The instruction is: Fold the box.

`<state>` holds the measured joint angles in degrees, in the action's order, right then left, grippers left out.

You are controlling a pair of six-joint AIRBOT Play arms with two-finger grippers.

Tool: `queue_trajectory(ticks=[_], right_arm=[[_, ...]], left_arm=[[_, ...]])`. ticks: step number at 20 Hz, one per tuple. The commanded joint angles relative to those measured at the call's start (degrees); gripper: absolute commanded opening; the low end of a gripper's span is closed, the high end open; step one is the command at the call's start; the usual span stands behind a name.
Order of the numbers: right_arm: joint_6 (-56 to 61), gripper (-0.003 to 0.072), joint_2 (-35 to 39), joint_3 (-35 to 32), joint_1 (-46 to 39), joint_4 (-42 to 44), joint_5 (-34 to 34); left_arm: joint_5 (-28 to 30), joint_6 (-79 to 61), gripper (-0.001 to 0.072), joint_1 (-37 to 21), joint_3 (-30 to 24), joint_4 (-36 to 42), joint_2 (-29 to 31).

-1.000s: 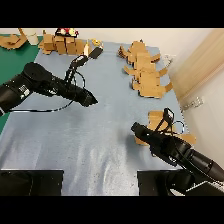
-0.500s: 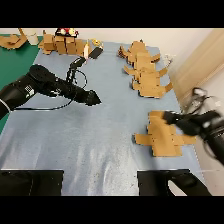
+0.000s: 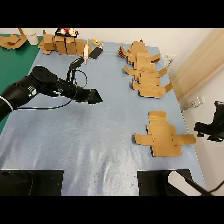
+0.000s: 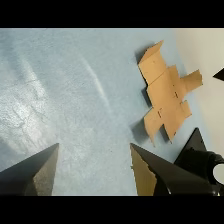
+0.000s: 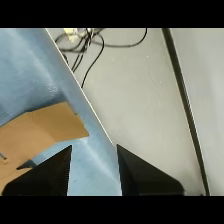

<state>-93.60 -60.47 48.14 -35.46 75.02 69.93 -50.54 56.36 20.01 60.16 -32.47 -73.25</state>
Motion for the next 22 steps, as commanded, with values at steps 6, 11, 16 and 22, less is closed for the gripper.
queue_trajectory(ticks=[6, 11, 16, 22], right_arm=[[-17.1, 0.0446, -16.2, 8.3, -3.1, 12.1, 6.6], [-19.1, 0.0446, -19.9, 8.3, -3.1, 15.2, 15.0], [-19.6, 0.0299, -19.1, 8.3, -1.9, 30.9, 24.2], [-18.1, 0.0002, -15.7, 6.2, 6.7, 46.3, 25.9]], left_arm=[[-1.2, 1.6, 0.0707, -0.1, 0.0, 0.0, -0.3], [-4.8, 1.6, 0.0706, -0.1, 0.0, 0.2, -0.3], [-6.9, 0.8, 0.0705, -0.1, 0.0, 0.2, -0.3], [-7.5, 2.0, 0.0696, -0.1, 0.0, 0.1, -0.3]])
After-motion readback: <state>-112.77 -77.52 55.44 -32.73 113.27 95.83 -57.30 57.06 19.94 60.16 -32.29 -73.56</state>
